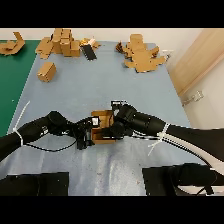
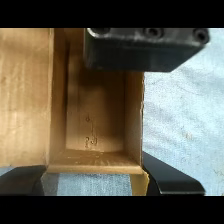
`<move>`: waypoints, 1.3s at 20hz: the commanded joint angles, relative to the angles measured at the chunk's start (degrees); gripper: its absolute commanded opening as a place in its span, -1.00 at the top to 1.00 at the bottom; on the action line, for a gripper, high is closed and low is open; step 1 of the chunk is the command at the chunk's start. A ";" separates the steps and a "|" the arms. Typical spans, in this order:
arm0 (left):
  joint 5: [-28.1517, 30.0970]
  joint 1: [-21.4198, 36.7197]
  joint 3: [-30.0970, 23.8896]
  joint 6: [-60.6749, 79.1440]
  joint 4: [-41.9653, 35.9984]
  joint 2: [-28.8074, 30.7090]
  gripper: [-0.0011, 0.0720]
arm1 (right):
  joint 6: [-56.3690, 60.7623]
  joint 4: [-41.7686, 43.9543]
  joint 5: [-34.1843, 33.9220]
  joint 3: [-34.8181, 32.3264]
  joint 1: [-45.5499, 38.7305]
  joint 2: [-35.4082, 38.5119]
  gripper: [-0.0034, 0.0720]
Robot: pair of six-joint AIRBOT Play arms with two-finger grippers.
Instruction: Fold the box.
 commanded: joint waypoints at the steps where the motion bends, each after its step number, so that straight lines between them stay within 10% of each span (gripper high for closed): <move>1: 0.11 0.02 -0.02 0.09 0.09 0.04 -0.07 | -0.13 -0.07 -0.07 0.22 0.07 -0.02 0.89; 4: 0.13 0.02 -0.02 0.09 0.09 0.04 -0.07 | -0.76 -0.07 1.03 0.57 0.07 0.09 0.07; 16: 0.13 0.02 -0.02 0.09 0.09 0.04 -0.07 | 6.21 -4.24 0.79 0.68 -1.22 8.57 -0.20; 18: 0.13 0.02 -0.02 0.09 0.09 0.04 -0.07 | 6.36 -4.31 0.61 0.68 -2.64 10.10 -0.12; 21: 0.13 0.02 -0.02 0.09 0.09 0.04 -0.07 | 5.57 -4.02 1.81 -0.66 -7.08 10.56 0.85; 26: 0.13 0.02 -0.02 0.09 0.09 0.04 -0.07 | -19.63 19.43 20.31 -9.57 -22.45 10.36 0.90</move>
